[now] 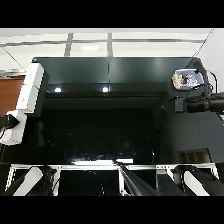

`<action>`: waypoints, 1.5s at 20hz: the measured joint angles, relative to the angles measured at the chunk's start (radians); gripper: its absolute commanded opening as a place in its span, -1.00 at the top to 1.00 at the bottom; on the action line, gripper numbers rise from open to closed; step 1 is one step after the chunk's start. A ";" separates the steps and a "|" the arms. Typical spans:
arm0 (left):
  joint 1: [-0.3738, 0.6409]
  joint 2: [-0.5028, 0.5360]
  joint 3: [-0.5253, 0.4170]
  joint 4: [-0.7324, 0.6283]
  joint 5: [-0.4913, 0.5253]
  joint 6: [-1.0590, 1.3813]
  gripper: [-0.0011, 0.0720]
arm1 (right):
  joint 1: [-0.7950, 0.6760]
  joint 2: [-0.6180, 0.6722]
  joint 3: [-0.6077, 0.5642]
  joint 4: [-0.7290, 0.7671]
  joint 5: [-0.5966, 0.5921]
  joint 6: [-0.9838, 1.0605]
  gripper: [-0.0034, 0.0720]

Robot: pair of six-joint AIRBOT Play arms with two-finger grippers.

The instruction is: Fold the box and place the chain.

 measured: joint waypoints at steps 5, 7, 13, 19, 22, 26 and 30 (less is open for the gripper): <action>-0.003 -0.055 -0.005 -0.040 0.101 0.099 0.17 | 0.000 0.000 0.000 0.000 -0.012 0.036 0.86; -0.024 -0.079 -0.006 -0.049 0.119 0.119 0.17 | 0.000 0.000 0.000 0.000 -0.013 0.044 0.86; -0.059 -0.136 -0.006 -0.071 0.186 0.141 -0.05 | 0.000 0.000 0.000 0.000 -0.016 0.068 0.86; -0.076 -0.166 0.038 -0.082 0.205 0.128 -0.98 | 0.000 0.000 0.000 0.000 -0.017 0.084 0.86; -0.102 -0.169 0.161 -0.097 0.153 0.077 -0.97 | 0.001 0.000 0.000 0.000 -0.022 0.086 0.86; -0.167 -0.170 0.367 -0.183 0.042 -0.042 0.88 | 0.035 0.000 0.030 -0.010 -0.090 0.105 0.86; -0.272 -0.151 0.487 -0.339 -0.086 -0.137 0.91 | 0.166 0.000 0.163 -0.251 -0.150 0.157 0.86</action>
